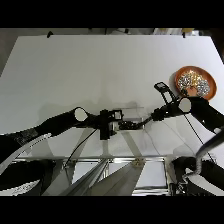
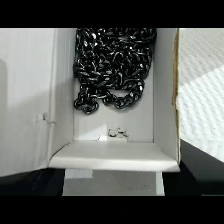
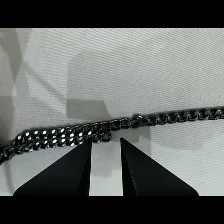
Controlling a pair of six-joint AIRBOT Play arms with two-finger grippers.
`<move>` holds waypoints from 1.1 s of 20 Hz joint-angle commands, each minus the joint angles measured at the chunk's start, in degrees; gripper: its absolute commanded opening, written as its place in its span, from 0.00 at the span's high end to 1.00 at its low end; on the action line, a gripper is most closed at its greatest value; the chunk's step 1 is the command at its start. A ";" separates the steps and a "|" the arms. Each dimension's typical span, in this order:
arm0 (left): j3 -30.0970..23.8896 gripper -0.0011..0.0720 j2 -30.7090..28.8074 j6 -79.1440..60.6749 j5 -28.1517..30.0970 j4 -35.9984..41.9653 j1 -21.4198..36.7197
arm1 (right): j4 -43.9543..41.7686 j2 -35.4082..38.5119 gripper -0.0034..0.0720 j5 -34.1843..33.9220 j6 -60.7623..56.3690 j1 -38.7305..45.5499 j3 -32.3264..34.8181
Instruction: Fold the box and place the chain.
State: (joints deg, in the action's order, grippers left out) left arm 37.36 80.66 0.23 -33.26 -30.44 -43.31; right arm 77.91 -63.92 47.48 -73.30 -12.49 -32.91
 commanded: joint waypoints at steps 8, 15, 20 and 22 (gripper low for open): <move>-0.02 0.64 -0.04 0.00 0.00 -0.02 0.00 | -1.18 -0.02 0.72 -1.68 0.02 -0.07 0.76; -0.02 0.64 -0.04 0.00 0.00 -0.02 0.00 | -1.77 -2.80 0.74 -0.42 0.04 -2.75 0.76; -0.02 0.64 -0.02 0.00 0.00 -0.02 0.00 | 0.02 -2.73 0.92 2.34 0.02 -3.82 0.74; -0.02 0.64 -0.04 0.00 0.00 -0.02 0.00 | 1.60 -2.27 0.93 5.51 0.02 -3.82 0.74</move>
